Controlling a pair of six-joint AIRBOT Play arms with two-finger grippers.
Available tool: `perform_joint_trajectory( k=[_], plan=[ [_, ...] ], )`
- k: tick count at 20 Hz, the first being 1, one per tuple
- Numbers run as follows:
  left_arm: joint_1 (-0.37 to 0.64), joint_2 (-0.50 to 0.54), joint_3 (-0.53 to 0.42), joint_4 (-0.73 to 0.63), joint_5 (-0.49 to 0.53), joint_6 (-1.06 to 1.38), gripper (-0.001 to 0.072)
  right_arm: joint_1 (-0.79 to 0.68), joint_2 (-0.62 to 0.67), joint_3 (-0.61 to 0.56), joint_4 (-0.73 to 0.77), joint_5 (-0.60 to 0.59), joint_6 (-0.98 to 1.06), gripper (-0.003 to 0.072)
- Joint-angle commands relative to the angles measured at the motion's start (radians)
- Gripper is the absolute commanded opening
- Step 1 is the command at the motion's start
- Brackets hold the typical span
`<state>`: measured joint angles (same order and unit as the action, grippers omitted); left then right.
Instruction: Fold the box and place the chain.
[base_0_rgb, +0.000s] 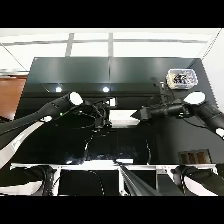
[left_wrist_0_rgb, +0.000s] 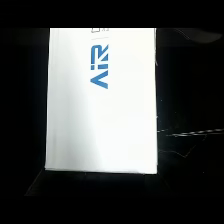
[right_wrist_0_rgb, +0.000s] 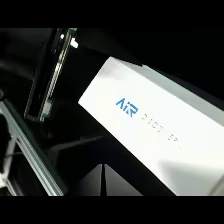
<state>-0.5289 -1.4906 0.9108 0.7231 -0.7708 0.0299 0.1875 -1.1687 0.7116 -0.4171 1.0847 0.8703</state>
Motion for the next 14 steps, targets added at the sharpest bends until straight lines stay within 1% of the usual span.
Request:
perform_joint_trajectory(
  k=[1,4,7,11,13,14],
  plan=[
    [-0.001,0.000,0.000,0.000,0.001,0.000,0.0392,0.037,-0.072,-0.016,0.025,-0.101,0.058,0.0015],
    [0.000,0.000,0.000,0.000,0.001,0.000,0.0393,0.037,-0.113,-0.016,-0.049,-0.127,0.094,0.0015],
    [0.000,0.000,0.000,0.000,0.003,0.000,0.0393,0.038,-0.114,-0.016,-0.142,-0.133,0.133,0.0015],
    [-0.001,0.000,0.000,0.000,0.004,0.000,0.0393,0.037,-0.114,-0.015,-0.140,-0.134,0.127,0.0015],
    [-0.001,0.000,0.000,0.000,0.004,0.000,0.0393,0.037,-0.109,0.014,-0.139,-0.079,0.060,0.0015],
    [-0.001,0.000,0.000,0.000,0.004,0.000,0.0393,0.037,-0.103,0.037,-0.139,-0.053,0.060,0.0015]
  ],
)
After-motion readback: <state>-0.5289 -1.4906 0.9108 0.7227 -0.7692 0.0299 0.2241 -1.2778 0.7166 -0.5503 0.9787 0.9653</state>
